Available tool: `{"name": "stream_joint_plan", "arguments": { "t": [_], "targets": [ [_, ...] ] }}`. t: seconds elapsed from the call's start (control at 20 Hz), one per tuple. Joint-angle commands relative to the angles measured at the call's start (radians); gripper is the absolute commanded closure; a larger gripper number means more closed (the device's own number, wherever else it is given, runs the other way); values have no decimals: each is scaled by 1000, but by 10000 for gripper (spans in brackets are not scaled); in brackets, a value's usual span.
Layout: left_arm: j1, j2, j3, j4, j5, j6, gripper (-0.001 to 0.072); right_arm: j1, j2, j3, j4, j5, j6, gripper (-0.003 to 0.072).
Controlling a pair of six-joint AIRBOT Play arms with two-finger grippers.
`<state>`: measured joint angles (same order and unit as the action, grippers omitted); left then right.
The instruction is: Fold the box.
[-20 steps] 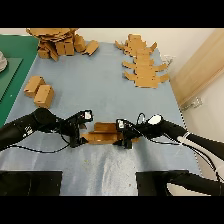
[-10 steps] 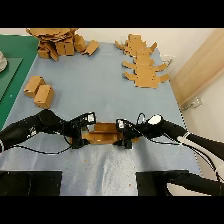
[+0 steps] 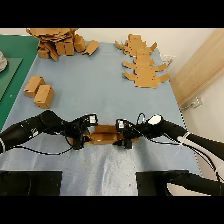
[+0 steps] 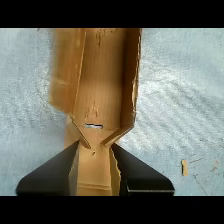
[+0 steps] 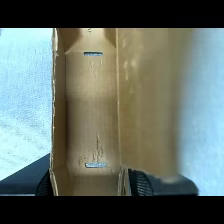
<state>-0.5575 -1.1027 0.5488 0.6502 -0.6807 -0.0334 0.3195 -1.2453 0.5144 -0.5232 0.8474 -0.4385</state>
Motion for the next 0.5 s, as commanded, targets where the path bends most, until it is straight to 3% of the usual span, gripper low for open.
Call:
{"name": "stream_joint_plan", "arguments": {
  "t": [0.0,0.1,0.45],
  "targets": [
    [-16,-1,1,-1,10,18,436,0,0,0,-5,0,1,226],
    [-16,-1,1,-1,16,18,495,0,0,-1,-5,0,1,226],
    [-17,-1,1,-60,62,52,495,0,0,-1,-5,0,1,226]
  ]
}}
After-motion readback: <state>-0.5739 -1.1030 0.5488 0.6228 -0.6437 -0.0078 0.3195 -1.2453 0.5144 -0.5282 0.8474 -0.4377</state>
